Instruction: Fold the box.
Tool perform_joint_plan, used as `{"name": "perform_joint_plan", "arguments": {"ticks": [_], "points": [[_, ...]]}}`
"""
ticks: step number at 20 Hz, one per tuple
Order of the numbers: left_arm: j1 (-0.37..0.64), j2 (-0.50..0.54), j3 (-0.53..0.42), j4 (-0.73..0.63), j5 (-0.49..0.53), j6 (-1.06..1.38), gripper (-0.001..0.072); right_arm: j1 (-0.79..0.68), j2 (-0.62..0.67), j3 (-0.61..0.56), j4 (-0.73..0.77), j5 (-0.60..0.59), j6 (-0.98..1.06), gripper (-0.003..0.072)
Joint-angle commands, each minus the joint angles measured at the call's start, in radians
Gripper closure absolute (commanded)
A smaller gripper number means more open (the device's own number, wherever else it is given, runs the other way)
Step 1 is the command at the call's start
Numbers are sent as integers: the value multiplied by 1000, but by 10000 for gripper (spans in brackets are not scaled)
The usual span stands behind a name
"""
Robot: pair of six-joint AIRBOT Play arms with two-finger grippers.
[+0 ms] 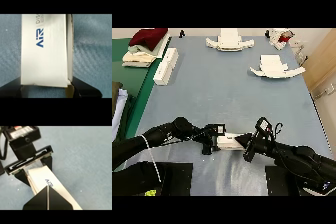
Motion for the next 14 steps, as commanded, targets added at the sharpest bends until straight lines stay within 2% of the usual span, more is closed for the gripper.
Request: {"name": "perform_joint_plan", "arguments": {"ticks": [1,14], "points": [[0,0,0,0,0,0,263,0,-40,-27,5,42,39,667],[0,0,0,0,0,0,264,42,-164,-30,2,34,40,666]]}}
